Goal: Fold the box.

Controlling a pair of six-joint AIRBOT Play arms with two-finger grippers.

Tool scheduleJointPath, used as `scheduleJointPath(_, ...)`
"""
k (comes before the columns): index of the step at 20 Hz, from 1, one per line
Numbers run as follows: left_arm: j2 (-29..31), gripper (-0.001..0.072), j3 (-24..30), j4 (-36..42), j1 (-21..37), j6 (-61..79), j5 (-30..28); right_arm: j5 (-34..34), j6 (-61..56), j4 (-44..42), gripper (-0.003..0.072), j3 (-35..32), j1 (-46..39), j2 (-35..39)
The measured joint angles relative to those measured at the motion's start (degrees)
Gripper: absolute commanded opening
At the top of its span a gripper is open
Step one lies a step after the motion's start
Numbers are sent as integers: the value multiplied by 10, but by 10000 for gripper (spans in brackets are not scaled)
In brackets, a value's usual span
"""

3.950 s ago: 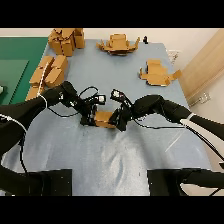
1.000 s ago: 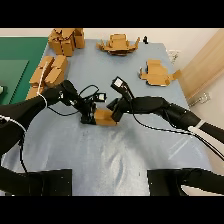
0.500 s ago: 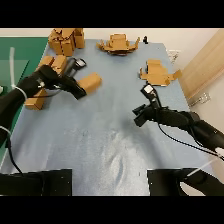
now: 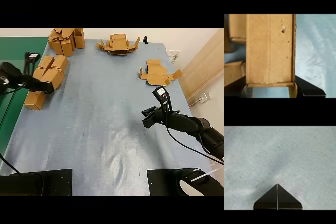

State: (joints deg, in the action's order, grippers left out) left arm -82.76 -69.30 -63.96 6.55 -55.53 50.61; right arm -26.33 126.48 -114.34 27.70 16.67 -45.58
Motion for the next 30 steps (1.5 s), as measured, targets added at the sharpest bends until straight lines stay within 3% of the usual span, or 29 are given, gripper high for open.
scheduleJointPath(10, 23, 440, 0, 4, 30, -24, 78, 0, 0, 2, 7, -2, -3, 2)
scheduleJointPath(12, 24, 226, 0, 18, 28, -28, 92, -1, 0, 2, 6, -2, -3, 2)
scheduleJointPath(26, 24, 229, 8, 57, 13, -41, 180, -13, -1, 2, 6, -2, -3, 2)
scheduleJointPath(27, 23, 43, 8, 59, 13, -40, 186, -14, -1, 2, 7, -2, -3, 2)
scheduleJointPath(30, 23, 18, 9, 63, 13, -44, 188, -15, -1, 2, 7, -2, -3, 0)
